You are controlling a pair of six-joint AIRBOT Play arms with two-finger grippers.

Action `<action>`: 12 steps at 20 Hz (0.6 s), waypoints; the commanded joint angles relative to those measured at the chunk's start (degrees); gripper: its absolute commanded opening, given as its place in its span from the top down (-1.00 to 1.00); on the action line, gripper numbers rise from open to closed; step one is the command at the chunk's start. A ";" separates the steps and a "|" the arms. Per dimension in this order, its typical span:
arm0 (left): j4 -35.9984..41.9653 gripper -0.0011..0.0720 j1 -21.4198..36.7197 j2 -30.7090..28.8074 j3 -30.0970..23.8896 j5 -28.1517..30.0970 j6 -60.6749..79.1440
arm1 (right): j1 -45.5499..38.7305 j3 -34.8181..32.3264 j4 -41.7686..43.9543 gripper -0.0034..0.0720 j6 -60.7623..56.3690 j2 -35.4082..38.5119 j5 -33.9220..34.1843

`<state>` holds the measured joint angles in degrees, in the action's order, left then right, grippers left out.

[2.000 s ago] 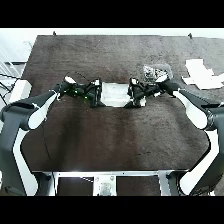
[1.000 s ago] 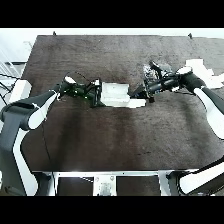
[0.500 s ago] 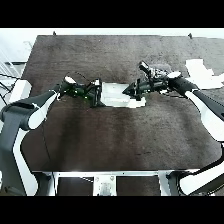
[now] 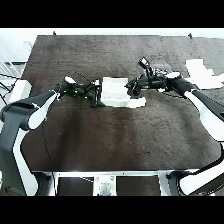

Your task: Fold the box and place the chain.

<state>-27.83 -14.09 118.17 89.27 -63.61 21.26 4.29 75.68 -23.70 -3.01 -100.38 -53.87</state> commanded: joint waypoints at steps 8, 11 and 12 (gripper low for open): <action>0.00 -0.73 0.00 0.04 0.00 0.00 0.02 | 0.07 0.90 -0.48 0.86 -4.13 -5.20 -1.27; 0.00 -0.73 0.00 0.04 0.00 0.02 0.02 | 0.04 1.57 -0.48 0.86 -4.00 -5.11 -1.25; 0.00 -0.73 0.02 0.04 0.00 0.00 0.02 | 0.04 1.95 -0.46 0.86 -3.82 -4.85 -1.27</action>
<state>-27.81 -14.09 118.17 89.25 -63.64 21.28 4.29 77.01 -23.99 -6.68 -105.16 -54.74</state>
